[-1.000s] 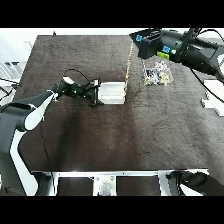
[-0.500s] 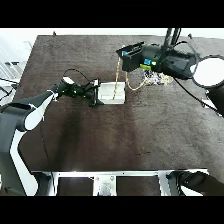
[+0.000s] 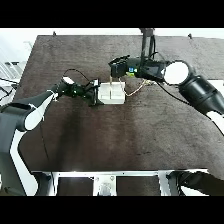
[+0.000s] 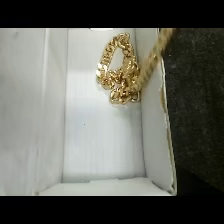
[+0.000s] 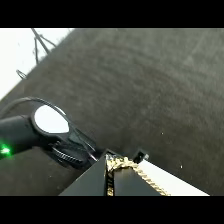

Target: Fold the box and place the chain.

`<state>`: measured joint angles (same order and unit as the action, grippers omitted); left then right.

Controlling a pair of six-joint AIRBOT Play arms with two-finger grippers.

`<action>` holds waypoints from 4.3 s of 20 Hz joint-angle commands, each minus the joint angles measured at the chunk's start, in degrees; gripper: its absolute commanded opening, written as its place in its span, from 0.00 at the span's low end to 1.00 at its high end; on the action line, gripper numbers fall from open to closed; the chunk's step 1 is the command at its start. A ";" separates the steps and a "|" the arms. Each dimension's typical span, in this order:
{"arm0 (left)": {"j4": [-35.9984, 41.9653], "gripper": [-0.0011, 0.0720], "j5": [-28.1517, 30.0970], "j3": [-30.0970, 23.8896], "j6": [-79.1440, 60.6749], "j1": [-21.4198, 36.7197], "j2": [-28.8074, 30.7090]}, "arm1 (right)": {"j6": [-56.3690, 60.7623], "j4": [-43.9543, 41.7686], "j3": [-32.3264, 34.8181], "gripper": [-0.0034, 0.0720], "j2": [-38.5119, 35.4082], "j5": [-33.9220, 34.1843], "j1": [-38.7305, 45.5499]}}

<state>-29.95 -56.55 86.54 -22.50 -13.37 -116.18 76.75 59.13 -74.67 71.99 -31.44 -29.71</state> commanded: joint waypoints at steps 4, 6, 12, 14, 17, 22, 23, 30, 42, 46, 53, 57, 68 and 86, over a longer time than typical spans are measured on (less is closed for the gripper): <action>-0.02 0.49 -0.02 -0.04 0.00 0.00 0.02 | 0.90 -0.20 3.28 0.05 7.06 1.07 -0.07; -0.02 0.49 -0.02 -0.04 0.00 0.00 0.02 | 1.38 -0.22 6.01 0.05 8.98 2.97 -0.07; -0.02 0.49 0.04 -0.04 -0.02 0.00 0.02 | 2.36 -0.15 12.63 0.06 14.27 10.62 0.02; -0.02 0.49 0.07 -0.04 0.00 0.00 0.02 | 2.34 -0.13 12.63 0.38 14.75 11.76 0.85; -0.02 0.49 0.11 -0.04 0.00 0.00 0.02 | 2.29 -0.07 12.17 0.54 11.87 10.56 3.19; -0.02 0.49 0.11 -0.04 0.00 0.02 0.02 | 2.40 6.49 14.86 0.55 1.99 6.54 12.90; -0.02 0.49 0.09 -0.04 -0.02 0.00 0.02 | 3.87 6.47 15.61 0.55 2.19 6.95 16.68; -0.02 0.49 0.17 -0.04 -0.02 0.00 0.02 | -0.07 -6.56 9.49 0.66 21.64 9.25 27.67; -0.02 0.49 0.50 -0.04 0.00 0.02 0.02 | -7.85 -12.66 -2.34 0.05 30.03 -1.16 25.97; -0.02 0.49 0.44 -0.04 0.00 0.00 0.02 | -8.46 -9.73 -2.12 0.05 13.51 -3.87 21.99; -0.02 0.49 0.20 -0.04 0.00 0.02 0.02 | 0.44 6.93 -2.14 0.05 -7.80 -2.49 8.48; -0.02 0.49 0.09 -0.04 0.00 0.02 0.02 | 5.38 10.82 -2.25 0.05 -10.69 -2.47 2.29; -0.02 0.49 0.11 -0.04 0.00 0.00 0.02 | 15.32 12.96 4.50 0.05 -9.33 -0.09 -4.17; -0.02 0.49 0.02 -0.04 0.04 0.00 0.02 | 17.84 12.90 2.95 0.05 -4.39 16.00 -3.28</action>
<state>-29.98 -56.49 86.52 -22.46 -13.37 -116.16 94.19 72.01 -70.91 67.46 -16.78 -33.01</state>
